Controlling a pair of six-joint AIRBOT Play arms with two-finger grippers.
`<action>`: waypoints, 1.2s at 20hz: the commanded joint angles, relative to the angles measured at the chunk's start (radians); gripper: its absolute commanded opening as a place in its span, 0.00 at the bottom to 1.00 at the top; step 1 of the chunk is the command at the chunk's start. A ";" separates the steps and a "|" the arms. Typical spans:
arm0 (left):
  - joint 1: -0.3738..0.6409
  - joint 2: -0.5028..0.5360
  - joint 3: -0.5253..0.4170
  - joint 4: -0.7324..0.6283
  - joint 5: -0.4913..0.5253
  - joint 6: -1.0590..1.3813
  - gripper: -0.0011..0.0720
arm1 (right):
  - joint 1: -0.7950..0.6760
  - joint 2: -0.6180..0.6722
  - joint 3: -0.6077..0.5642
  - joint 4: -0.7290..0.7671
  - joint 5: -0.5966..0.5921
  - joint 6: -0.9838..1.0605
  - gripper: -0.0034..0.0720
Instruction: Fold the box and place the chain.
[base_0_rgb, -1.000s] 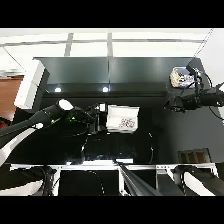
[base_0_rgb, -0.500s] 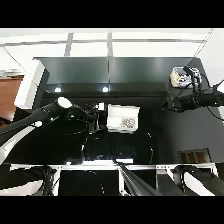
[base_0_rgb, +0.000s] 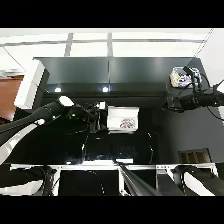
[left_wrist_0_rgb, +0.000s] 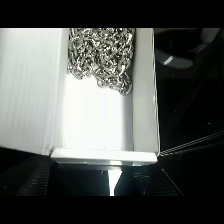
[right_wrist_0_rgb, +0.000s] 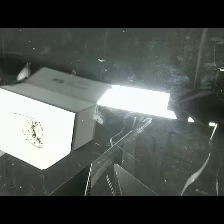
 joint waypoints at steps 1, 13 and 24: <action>-0.013 -0.014 0.012 0.005 0.000 -0.003 0.98 | 0.001 0.001 0.000 0.000 0.000 0.000 0.27; -0.016 -0.014 0.012 0.009 0.004 -0.005 0.57 | 0.196 -0.122 -0.021 0.267 -0.345 -0.058 1.00; -0.016 -0.014 0.012 0.009 0.003 -0.005 0.57 | 0.287 -0.193 0.027 0.292 -0.040 -0.901 1.00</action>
